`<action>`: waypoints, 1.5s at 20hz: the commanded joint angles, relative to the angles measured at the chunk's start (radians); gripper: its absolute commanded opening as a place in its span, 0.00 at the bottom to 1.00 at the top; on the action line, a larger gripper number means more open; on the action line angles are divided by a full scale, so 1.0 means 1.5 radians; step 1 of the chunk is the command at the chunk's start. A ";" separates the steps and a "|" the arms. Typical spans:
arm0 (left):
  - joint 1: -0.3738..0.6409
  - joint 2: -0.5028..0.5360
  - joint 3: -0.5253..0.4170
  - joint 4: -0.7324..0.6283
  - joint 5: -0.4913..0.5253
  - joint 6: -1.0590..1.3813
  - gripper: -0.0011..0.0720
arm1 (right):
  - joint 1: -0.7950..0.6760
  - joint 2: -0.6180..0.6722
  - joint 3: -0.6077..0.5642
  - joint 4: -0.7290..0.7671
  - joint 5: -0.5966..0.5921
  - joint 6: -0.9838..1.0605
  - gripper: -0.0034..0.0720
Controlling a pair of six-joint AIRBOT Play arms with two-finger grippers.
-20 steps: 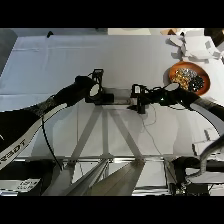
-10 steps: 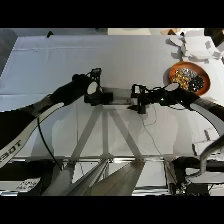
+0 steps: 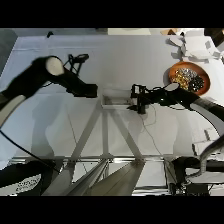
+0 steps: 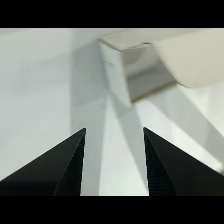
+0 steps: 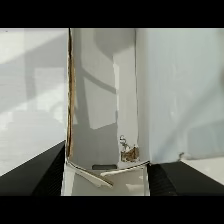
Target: Fold the box and place the chain.
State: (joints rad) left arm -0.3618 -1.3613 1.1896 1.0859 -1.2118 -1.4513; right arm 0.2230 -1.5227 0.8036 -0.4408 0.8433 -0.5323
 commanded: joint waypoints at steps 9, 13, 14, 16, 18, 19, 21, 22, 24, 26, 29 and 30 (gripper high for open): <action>0.094 -0.134 -0.033 -0.177 -0.007 0.803 0.82 | 0.000 0.001 0.001 0.000 0.002 0.000 0.71; 0.100 -0.207 -0.033 -0.257 0.012 1.016 0.98 | 0.000 0.000 0.000 0.000 0.002 0.000 0.71; 0.101 -0.214 -0.033 -0.270 0.013 1.072 0.98 | 0.000 0.000 0.001 0.000 0.002 0.000 0.71; 0.101 -0.218 -0.033 -0.284 0.013 1.154 0.98 | 0.000 0.000 0.001 0.000 0.002 0.000 0.71; 0.101 -0.218 -0.033 -0.299 0.012 1.198 0.98 | 0.000 0.001 0.000 0.000 0.002 0.000 0.71; 0.101 -0.218 -0.033 -0.306 0.012 1.210 0.98 | 0.000 0.001 0.001 0.000 0.002 0.000 0.71; 0.101 -0.218 -0.034 -0.327 0.012 1.222 0.98 | 0.000 0.000 0.001 0.000 0.002 0.000 0.71; 0.101 -0.218 -0.034 -0.336 0.011 1.231 0.98 | 0.000 0.000 0.001 0.000 0.002 0.000 0.71; 0.101 -0.218 -0.035 -0.340 0.005 1.248 0.99 | 0.000 0.000 0.001 0.000 0.002 0.000 0.71; 0.103 -0.218 -0.043 -0.341 0.003 1.250 0.99 | 0.000 0.000 0.001 0.000 0.002 0.000 0.71; 0.105 -0.223 -0.053 -0.342 0.002 1.267 0.98 | 0.000 0.000 0.001 0.000 0.002 0.000 0.71; 0.104 -0.227 -0.053 -0.343 0.002 1.267 0.98 | 0.000 0.000 0.001 0.000 0.002 0.000 0.71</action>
